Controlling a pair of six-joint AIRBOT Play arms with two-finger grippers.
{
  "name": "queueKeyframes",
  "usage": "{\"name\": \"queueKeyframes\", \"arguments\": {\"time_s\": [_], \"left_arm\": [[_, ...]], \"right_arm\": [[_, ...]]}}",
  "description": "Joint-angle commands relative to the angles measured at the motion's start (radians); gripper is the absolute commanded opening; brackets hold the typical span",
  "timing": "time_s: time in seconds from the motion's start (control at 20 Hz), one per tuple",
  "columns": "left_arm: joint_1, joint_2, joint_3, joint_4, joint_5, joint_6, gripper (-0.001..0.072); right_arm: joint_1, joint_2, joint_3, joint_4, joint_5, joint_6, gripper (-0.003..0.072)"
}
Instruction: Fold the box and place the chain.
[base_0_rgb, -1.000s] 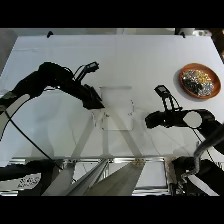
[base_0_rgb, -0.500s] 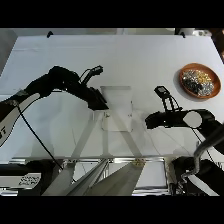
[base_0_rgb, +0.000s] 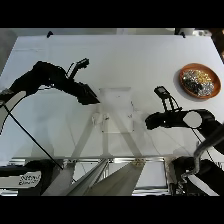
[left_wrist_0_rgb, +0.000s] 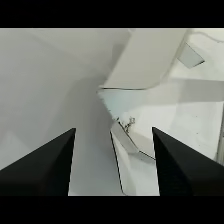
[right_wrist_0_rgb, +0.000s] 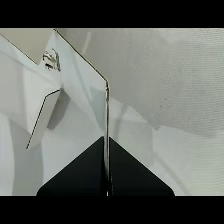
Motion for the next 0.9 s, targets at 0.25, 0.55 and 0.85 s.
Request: {"name": "queueKeyframes", "arguments": {"time_s": [0.25,0.55,0.85], "left_arm": [[-0.095,-0.074,0.0,-0.007,-0.041,0.037,0.0533],[-0.097,-0.107,0.0,-0.098,-0.079,0.095,0.0532],[-0.145,-0.113,0.0,-0.098,-0.08,0.113,0.0458]], "right_arm": [[0.001,0.001,0.0,0.001,0.004,0.001,0.0012],[0.001,0.001,0.0,0.001,0.004,0.0,0.0012],[0.001,0.001,0.0,0.001,0.004,0.001,0.0012]]}}
